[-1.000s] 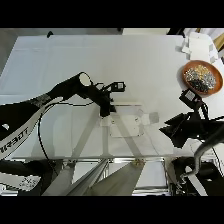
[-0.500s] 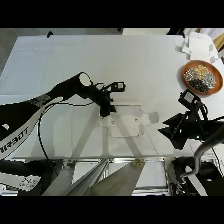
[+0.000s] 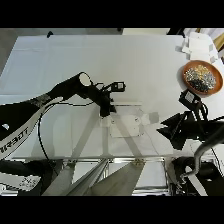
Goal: Fold the box and place the chain.
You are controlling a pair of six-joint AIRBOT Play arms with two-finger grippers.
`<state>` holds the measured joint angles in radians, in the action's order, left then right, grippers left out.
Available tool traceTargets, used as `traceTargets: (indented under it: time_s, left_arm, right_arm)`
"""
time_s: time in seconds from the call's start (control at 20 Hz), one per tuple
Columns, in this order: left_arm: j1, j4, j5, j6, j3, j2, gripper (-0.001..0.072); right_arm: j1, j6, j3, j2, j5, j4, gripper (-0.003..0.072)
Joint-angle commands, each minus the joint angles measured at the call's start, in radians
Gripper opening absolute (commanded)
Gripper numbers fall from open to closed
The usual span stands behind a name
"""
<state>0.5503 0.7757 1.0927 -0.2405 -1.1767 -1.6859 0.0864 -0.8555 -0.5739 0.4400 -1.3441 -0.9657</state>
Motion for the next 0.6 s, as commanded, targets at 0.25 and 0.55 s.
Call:
traceTargets:
  time_s: [0.25, 0.55]
  left_arm:
    - [0.0, 0.003, -0.033, 0.001, -0.001, 0.0, 0.0007]
    - [0.011, 0.002, -0.034, 0.0, -0.001, 0.0, 0.001]
  right_arm:
    - [0.001, 0.0, -0.001, 0.0, 0.002, 0.008, 0.0315]
    - [0.001, 0.0, -0.001, 0.0, 0.002, 0.008, 0.0315]
